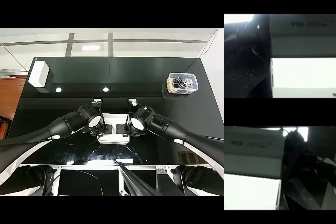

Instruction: Fold the box and place the chain.

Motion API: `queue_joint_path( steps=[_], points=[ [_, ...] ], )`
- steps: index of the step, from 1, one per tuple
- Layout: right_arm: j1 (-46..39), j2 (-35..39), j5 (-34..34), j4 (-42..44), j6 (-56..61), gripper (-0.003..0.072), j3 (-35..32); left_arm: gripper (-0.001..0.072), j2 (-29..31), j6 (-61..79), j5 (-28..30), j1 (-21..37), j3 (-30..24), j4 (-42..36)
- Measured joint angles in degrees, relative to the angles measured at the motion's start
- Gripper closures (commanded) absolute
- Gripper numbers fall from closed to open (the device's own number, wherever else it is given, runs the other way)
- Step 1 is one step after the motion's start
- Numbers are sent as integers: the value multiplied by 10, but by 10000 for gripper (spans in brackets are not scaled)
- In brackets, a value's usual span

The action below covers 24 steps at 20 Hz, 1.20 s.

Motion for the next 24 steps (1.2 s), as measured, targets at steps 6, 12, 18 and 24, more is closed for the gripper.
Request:
queue_joint_path(
  steps=[6,12,18,24],
  points=[
    [6,-11,3,3,20,513,3,685,0,0,0,0,0,0],
    [10,-16,2,5,29,675,3,685,0,0,-1,0,0,1],
    [11,-16,-2,7,34,678,3,685,0,1,0,0,0,1],
    [11,-12,-8,9,35,409,3,685,0,0,0,0,0,1]
  ],
)
